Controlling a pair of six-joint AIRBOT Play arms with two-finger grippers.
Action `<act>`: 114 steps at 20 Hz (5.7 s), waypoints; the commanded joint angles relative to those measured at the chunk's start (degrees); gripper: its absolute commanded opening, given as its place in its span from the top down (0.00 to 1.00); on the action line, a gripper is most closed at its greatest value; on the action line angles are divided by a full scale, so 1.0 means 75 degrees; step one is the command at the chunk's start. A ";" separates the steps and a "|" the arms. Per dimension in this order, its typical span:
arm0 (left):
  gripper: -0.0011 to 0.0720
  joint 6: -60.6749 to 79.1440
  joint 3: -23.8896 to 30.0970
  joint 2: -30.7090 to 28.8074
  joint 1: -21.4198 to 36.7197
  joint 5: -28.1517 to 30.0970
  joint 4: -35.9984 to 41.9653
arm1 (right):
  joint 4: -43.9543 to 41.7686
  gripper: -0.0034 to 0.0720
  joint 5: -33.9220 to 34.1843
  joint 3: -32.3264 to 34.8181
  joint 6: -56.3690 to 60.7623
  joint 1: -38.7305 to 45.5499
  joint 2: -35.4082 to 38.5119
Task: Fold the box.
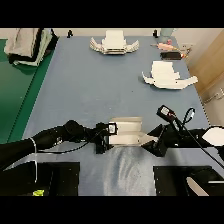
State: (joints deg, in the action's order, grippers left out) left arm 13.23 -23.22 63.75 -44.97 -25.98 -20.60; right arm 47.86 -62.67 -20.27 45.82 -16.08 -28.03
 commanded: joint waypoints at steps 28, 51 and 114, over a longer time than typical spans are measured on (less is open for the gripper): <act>0.25 0.0000 -0.0006 -0.0006 -0.0003 0.0003 0.0000 | -0.3098 0.95 0.1623 -0.1827 0.0833 -0.0347 -0.6298; 0.25 0.0000 -0.0009 -0.0006 -0.0003 0.0003 0.0000 | 0.2833 0.26 -0.0650 -0.0670 -0.1241 -0.0350 -0.0906; 0.25 0.0000 -0.0009 -0.0006 -0.0003 0.0003 0.0000 | 0.3322 0.95 -0.0545 -0.0682 0.6091 0.1434 -0.2722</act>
State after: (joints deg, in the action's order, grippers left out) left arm 13.21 -23.22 63.75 -45.04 -25.96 -20.58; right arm 86.43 -67.57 -27.46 96.77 -8.45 -43.86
